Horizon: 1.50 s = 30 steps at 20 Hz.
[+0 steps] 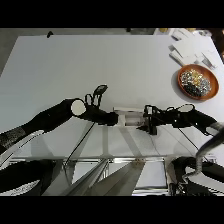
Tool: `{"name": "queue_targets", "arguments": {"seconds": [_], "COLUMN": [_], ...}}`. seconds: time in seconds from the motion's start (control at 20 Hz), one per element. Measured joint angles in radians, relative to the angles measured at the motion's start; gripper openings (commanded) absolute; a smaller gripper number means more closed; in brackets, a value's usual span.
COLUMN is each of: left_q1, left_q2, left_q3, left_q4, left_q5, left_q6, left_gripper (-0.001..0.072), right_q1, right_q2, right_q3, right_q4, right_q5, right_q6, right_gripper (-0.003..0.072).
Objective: Fold the box and place the chain.
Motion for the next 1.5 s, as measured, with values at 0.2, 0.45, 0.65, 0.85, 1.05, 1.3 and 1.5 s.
{"name": "queue_targets", "arguments": {"seconds": [0.2,0.45,0.65,0.85,1.05,1.3,1.5], "left_q1": [-0.019,-0.043,-0.073,-0.113,-0.143,-0.170,-0.179], "left_q2": [-0.007,-0.020,-0.075,-0.151,-0.212,-0.266,-0.304], "left_q3": [0.031,0.106,0.198,0.317,0.396,0.446,0.492], "left_q4": [0.090,0.249,0.321,0.431,0.511,0.519,0.521], "left_q5": [-0.028,-0.112,-0.200,-0.316,-0.402,-0.423,-0.447], "left_q6": [-0.104,-0.264,-0.341,-0.461,-0.611,-0.719,-0.766], "left_gripper": [0.0294,0.0294,0.0293,0.0290,0.0290,0.0270,0.0265], "right_q1": [0.000,0.000,0.000,0.000,0.000,0.000,0.000], "right_q2": [0.000,0.000,0.000,0.000,0.000,0.000,0.000], "right_q3": [0.000,0.000,0.000,0.000,0.000,0.000,0.000], "right_q4": [0.000,0.000,0.000,0.000,0.000,0.000,0.000], "right_q5": [0.000,0.001,0.001,0.001,0.001,0.002,0.002], "right_q6": [0.000,0.000,-0.001,-0.001,-0.001,-0.001,-0.001], "right_gripper": [0.0419,0.0419,0.0419,0.0419,0.0419,0.0419,0.0419]}}
